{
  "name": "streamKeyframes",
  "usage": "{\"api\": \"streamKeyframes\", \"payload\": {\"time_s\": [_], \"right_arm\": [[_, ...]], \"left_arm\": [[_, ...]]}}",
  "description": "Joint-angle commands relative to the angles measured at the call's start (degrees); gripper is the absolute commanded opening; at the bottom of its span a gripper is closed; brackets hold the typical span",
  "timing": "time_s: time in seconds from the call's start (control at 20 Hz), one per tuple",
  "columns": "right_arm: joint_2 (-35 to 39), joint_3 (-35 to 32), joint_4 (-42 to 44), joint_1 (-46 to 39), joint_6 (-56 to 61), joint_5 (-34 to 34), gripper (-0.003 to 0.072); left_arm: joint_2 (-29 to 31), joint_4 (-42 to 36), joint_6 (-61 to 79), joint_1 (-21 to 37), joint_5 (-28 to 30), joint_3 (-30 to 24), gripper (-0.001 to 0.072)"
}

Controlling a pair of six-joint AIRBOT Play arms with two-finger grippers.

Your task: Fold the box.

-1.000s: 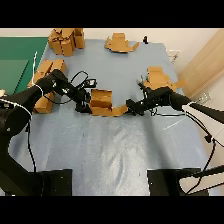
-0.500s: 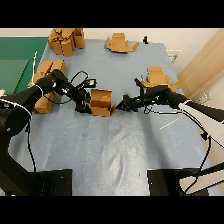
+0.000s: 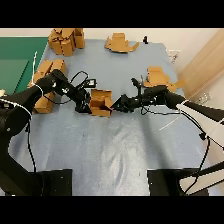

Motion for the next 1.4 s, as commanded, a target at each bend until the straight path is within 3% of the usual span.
{"api": "streamKeyframes", "payload": {"time_s": [0.0, 0.05, 0.1, 0.15, 0.35, 0.65, 1.35], "right_arm": [[0.0, 0.0, 0.3, 1.2, 0.0, 2.2, 0.0315], [0.0, 0.0, 0.3, 1.3, 0.1, 3.1, 0.0331], [0.0, 0.0, 0.3, 1.6, 0.7, 4.1, 0.0454], [0.0, 0.1, 0.2, 1.8, 1.8, 4.9, 0.0479], [0.0, 0.7, -2.2, 3.2, 5.3, 8.4, 0.0479], [-1.4, 9.7, -20.5, 6.7, 24.5, 9.7, 0.048], [-8.3, 27.3, -54.7, 18.9, 58.8, 1.2, 0.0457]], "left_arm": [[0.0, 0.0, 0.0, 0.0, -0.2, 0.0, 0.0059], [0.0, 0.0, 0.0, 0.0, -0.3, 0.0, 0.0058], [0.0, 0.0, 0.0, 0.0, -0.4, 0.0, 0.0059], [0.0, 0.0, 0.0, 0.0, -0.4, 0.0, 0.0059], [0.0, 0.0, 0.0, 0.0, -0.4, 0.0, 0.0059], [0.0, 0.0, 0.0, -0.1, -0.4, 0.0, 0.0059], [0.0, 0.0, 0.0, -0.1, -0.4, 0.0, 0.0059]]}}
